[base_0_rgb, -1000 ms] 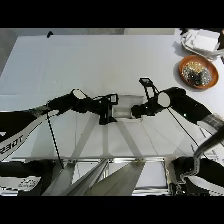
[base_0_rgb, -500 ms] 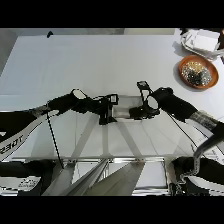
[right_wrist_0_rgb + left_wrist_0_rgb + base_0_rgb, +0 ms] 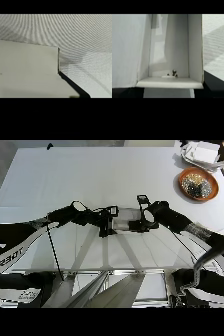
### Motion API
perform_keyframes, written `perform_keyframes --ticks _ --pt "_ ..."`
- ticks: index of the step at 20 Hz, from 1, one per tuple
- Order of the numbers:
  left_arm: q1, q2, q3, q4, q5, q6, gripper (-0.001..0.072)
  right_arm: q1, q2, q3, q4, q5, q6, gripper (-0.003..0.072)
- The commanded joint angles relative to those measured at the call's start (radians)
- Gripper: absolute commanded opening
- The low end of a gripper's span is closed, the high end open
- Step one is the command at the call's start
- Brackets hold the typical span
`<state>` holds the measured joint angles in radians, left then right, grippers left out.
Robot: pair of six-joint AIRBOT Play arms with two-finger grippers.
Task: Fold the box and place the chain.
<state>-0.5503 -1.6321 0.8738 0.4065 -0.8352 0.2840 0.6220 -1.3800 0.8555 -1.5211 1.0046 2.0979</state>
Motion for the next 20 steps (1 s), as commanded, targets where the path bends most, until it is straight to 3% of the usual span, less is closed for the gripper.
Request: perform_keyframes --ticks 1,3,5,6,8,9,14,15,17,20 --pt "0.0 0.0 0.001 0.001 0.001 0.004 0.0329 0.001 -0.002 0.0 0.002 -0.016 0.0 0.0024" --pt "0.0 0.0 0.001 0.001 0.001 0.004 0.0329 0.002 -0.002 0.0 0.003 -0.037 0.0 0.0239" --pt "0.0 0.0 0.001 0.001 0.001 0.004 0.0329 0.006 -0.002 0.0 0.003 -0.052 0.0 0.0238" --pt "0.0 0.0 0.001 0.001 0.001 0.004 0.0329 0.008 -0.003 0.0 0.002 -0.057 0.0 0.0234" --pt "0.0 0.0 0.001 0.001 0.001 0.004 0.0329 0.008 -0.004 0.0 0.002 -0.058 0.0 0.0075" --pt "0.0 0.0 0.001 0.001 0.001 0.004 0.0329 0.008 -0.004 0.0 0.002 -0.058 0.0 0.0033" --pt "0.0 0.0 0.001 0.001 0.001 0.004 0.0329 0.008 -0.004 -0.002 -0.001 -0.055 0.0 0.0011" --pt "0.0 0.0 0.001 0.001 0.001 0.004 0.0329 0.008 -0.001 -0.001 0.0 -0.055 0.0 0.0068" --pt "0.0 0.0 0.001 0.001 0.001 0.004 0.0329 0.008 0.025 -0.001 -0.005 -0.054 -0.013 0.0438" --pt "0.0 0.0 0.001 0.001 0.001 0.004 0.0329 0.007 0.095 -0.001 -0.058 -0.041 -0.029 0.0467"
